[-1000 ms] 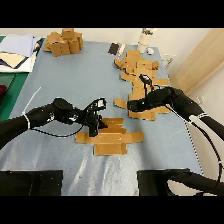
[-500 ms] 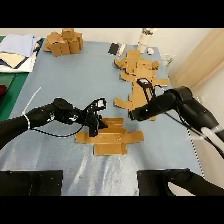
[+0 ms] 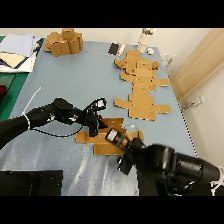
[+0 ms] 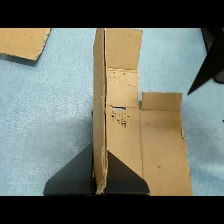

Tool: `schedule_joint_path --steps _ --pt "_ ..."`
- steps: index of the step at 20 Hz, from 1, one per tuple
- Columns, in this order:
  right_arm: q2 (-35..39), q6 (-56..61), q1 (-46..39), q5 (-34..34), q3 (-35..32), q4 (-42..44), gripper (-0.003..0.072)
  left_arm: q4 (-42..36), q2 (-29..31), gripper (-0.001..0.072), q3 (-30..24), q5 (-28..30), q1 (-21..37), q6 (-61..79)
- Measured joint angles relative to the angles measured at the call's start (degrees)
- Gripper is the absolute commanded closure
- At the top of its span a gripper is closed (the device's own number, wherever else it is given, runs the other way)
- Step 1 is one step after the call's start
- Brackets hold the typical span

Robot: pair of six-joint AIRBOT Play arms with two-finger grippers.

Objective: Fold the box.

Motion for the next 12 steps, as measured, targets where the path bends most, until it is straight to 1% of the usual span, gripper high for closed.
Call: schedule_joint_path --steps 2,5,12 --pt "-2.1 -0.8 3.0 1.9 -2.2 -2.2 0.0209 0.0 0.0 0.0696 0.0 0.0 0.0 0.0" --pt "-5.3 -1.6 5.0 4.7 -3.7 -6.2 0.021 0.0 0.0 0.0696 0.0 0.0 0.0 0.0" --pt "-8.0 1.6 6.1 6.9 -2.7 -18.3 0.0209 0.0 0.0 0.0696 0.0 0.0 0.0 0.0"
